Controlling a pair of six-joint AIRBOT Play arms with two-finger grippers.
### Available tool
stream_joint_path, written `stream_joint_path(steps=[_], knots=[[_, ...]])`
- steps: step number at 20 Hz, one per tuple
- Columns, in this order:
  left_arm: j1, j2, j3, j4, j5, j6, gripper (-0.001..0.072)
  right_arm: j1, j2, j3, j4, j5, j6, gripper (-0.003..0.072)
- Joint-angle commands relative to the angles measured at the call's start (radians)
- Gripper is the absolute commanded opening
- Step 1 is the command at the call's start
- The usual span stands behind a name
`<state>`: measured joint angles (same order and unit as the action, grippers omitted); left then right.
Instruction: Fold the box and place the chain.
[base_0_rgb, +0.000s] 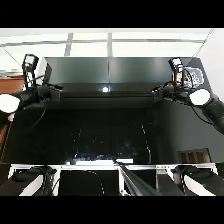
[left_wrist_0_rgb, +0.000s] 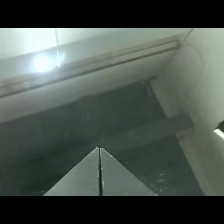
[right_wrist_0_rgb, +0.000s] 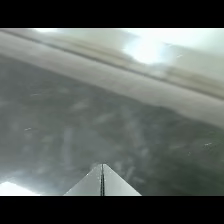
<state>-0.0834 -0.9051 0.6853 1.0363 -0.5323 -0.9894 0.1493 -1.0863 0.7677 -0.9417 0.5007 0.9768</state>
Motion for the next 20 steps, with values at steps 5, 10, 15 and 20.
stream_joint_path(steps=[5,10,15,20], knots=[[-0.029,0.043,-0.086,0.000,0.154,0.017,0.0023,-0.004,-0.030,0.001,-0.062,-0.034,0.003,0.0013],[-0.029,0.043,-0.086,0.000,0.158,0.017,0.0023,-0.004,-0.030,0.001,-0.062,-0.034,0.003,0.0013],[-0.029,0.043,-0.086,0.000,0.158,0.017,0.0023,-0.004,-0.030,0.001,-0.062,-0.034,0.003,0.0013],[-0.029,0.043,-0.086,0.000,0.158,0.017,0.0023,-0.004,-0.030,0.001,-0.062,-0.034,0.003,0.0013]])
